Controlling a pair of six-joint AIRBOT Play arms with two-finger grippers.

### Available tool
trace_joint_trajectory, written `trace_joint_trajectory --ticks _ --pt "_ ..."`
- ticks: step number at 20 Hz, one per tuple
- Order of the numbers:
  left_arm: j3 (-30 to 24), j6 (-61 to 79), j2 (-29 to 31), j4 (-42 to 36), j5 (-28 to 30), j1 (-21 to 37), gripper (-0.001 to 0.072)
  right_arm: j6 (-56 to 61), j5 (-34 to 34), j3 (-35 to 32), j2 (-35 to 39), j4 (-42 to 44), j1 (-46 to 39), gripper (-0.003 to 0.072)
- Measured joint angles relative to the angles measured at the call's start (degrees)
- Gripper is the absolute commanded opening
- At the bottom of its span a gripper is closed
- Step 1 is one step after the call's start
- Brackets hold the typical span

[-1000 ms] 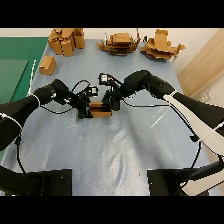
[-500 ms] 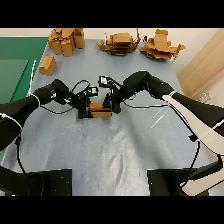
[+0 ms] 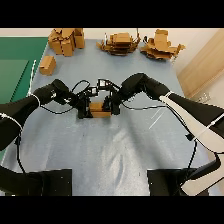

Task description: Fold the box.

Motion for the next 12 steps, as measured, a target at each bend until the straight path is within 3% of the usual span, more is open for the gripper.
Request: trace_joint_trajectory --ticks 1,2,9,10,11,12 --pt "0.0 0.0 0.0 0.0 0.0 0.0 0.0364 0.1 -0.1 0.0 -0.1 0.1 0.1 0.0303" --pt "0.0 0.0 0.0 -0.1 0.0 0.0 0.0364 0.2 -0.1 0.0 -0.3 0.3 0.2 0.0319" --pt "0.0 -0.1 0.0 -0.1 0.0 0.0 0.0364 2.4 -0.2 0.0 0.5 0.1 0.2 0.0284" --pt "0.0 -0.1 0.0 -0.2 0.0 0.0 0.0364 2.6 -0.3 0.0 0.7 0.1 0.2 0.0205" --pt "0.0 -0.1 0.0 -0.2 0.0 0.0 0.0364 2.7 -0.7 0.0 1.0 0.2 0.2 0.0070" --pt "0.0 -0.2 0.0 -0.2 0.0 0.0 0.0364 2.9 -0.7 0.0 1.3 0.2 0.2 0.0019"
